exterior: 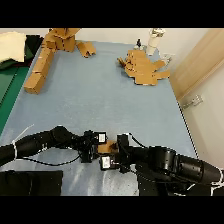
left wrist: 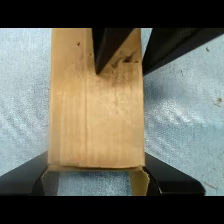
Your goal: Fold the box.
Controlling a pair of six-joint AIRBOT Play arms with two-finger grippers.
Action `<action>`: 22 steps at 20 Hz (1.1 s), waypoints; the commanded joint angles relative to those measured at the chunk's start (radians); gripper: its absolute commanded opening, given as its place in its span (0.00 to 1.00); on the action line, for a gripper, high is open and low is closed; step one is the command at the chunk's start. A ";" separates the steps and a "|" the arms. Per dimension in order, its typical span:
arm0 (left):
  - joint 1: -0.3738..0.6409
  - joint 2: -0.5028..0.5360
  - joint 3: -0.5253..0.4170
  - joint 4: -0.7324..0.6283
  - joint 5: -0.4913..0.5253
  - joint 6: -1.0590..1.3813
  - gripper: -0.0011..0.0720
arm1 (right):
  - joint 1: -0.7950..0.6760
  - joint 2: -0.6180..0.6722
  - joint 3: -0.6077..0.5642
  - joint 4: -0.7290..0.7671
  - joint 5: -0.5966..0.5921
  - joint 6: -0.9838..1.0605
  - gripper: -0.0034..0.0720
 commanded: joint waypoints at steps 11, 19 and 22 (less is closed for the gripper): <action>0.000 0.000 0.001 0.000 0.001 0.000 0.67 | -0.002 0.122 0.003 -0.016 -0.055 0.055 0.42; 0.000 0.000 0.001 0.000 0.001 0.000 0.67 | -0.003 0.374 0.000 0.045 -0.435 0.979 0.05; 0.000 0.000 0.001 0.000 0.001 0.000 0.67 | -0.003 0.378 -0.049 0.121 -0.394 1.180 0.05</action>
